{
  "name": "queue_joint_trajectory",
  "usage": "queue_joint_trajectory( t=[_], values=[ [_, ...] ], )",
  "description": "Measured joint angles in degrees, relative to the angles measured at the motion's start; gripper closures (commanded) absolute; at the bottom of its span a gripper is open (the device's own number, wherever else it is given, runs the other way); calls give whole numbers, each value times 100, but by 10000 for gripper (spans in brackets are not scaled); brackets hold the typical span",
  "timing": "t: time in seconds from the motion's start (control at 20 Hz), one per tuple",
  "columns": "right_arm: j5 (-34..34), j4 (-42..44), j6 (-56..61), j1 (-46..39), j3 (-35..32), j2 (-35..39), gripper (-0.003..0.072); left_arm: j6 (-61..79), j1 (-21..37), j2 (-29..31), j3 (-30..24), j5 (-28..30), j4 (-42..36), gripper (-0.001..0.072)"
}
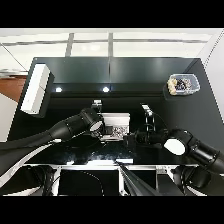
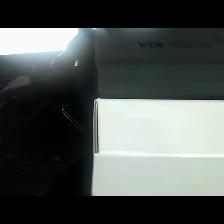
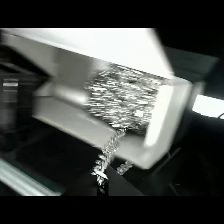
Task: Fold the box and place the chain.
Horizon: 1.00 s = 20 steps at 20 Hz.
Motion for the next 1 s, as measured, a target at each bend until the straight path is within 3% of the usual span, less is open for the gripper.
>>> queue_joint_trajectory(
  t=[0.55,0.65,0.75,1.0],
  values=[
    [-238,35,-52,-297,387,-63,624,-20,0,0,0,28,-2,679],
    [-254,7,-52,-328,393,-125,370,-20,2,0,0,35,-2,678],
    [-201,-4,-52,-350,396,-160,185,-22,0,0,0,46,-2,678],
    [470,-229,-52,-662,400,35,185,-20,0,0,0,59,-4,678]
  ],
)
